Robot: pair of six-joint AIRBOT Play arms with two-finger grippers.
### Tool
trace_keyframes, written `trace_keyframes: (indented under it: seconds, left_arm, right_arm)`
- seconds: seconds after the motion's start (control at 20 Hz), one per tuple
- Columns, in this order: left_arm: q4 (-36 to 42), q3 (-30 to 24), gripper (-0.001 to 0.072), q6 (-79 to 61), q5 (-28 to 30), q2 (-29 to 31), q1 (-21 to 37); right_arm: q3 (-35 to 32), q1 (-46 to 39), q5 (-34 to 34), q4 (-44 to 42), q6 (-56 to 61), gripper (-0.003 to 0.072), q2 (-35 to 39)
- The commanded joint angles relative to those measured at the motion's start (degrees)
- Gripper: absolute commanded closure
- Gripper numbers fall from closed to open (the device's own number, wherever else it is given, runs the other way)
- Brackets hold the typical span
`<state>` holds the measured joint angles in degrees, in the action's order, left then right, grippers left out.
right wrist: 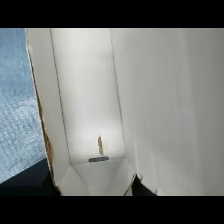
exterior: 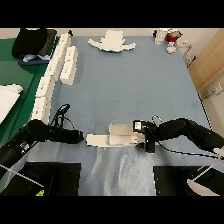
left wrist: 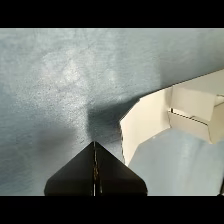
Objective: Fold the box.
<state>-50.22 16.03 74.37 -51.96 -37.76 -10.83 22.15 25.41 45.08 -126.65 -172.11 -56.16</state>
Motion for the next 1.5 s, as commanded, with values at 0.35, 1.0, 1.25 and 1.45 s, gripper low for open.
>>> trace_keyframes:
  seconds: [0.35,1.0,1.25,1.45]
  left_arm:
    - [12.4,-2.4,0.0697,-2.6,6.5,-6.7,-9.9]
    - [20.3,4.1,0.0695,-2.4,12.7,-6.7,-20.5]
    - [20.7,4.1,0.0693,-2.4,12.7,-6.7,-22.1]
    - [22.4,4.1,0.0357,-2.4,11.9,-6.7,-22.1]
  right_arm:
    - [0.0,0.0,0.0,0.0,0.0,0.019,0.0]
    - [0.0,0.0,0.0,0.0,0.0,0.019,0.0]
    - [0.0,0.0,0.0,0.0,0.0,0.019,0.0]
    - [0.0,0.0,0.0,0.0,0.0,0.0189,0.0]
